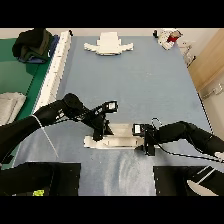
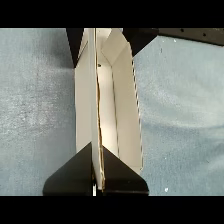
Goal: Fold the box.
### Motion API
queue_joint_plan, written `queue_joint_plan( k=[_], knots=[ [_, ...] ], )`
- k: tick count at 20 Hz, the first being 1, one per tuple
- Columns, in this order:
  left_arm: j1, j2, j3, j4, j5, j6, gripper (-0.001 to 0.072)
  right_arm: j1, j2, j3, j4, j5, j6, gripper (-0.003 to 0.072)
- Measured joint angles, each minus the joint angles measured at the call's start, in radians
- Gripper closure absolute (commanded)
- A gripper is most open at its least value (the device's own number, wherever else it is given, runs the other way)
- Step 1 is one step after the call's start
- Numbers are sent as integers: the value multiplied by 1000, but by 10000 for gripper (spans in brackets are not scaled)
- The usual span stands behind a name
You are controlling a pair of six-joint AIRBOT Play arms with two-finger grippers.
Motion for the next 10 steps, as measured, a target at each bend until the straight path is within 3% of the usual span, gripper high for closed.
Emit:
queue_joint_plan(
  k=[6, 8, 10],
  knots=[
    [0, 0, 0, -30, 7, 0, 692, 0, 0, 0, 0, 0, 0, 208],
    [-2, -5, 0, -33, 40, 0, 401, 0, 0, 0, 0, 0, 0, 208],
    [0, -2, 0, -43, 26, 0, 401, 0, 0, 0, 0, 0, 0, 208]
  ],
)
